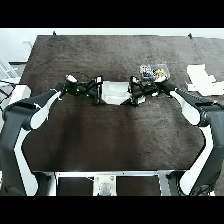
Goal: Fold the box and place the chain.
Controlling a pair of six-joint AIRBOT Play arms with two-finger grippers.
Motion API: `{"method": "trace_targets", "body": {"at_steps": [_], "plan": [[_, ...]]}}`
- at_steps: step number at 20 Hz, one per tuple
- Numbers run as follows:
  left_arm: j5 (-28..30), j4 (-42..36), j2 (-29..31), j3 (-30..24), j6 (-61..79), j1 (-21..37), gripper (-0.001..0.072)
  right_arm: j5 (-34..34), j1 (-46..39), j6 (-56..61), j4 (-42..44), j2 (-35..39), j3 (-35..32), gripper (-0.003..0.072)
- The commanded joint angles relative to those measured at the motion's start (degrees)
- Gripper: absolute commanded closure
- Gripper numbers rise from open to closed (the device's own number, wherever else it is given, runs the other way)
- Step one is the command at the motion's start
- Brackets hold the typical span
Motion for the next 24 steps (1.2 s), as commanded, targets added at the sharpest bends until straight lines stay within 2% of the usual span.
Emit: {"method": "trace_targets", "body": {"at_steps": [1, 20, 21, 22, 24], "plan": [[0.1, 0.0, -0.1, 0.0, 0.0, 0.0, -0.0003, 0.0, 0.1, 0.0, 0.0, 0.0, 0.0, 0.0247], [1.0, 0.1, -0.1, 0.0, -1.5, 0.0, 0.0009, 0.0, 0.1, 0.0, 0.0, 0.0, 0.0, 0.0247], [0.9, 0.2, -0.1, 0.0, -1.5, 0.0, 0.0195, 0.0, 0.1, 0.0, 0.0, 0.0, 0.0, 0.0247], [0.9, 0.3, -0.1, 0.0, -1.5, 0.0, 0.033, 0.0, 0.1, 0.0, 0.0, 0.0, 0.0, 0.0248], [1.0, 0.5, -0.1, 0.0, -1.5, 0.0, 0.0346, 0.0, 0.1, 0.0, 0.0, 0.0, 0.0, 0.0247]]}}
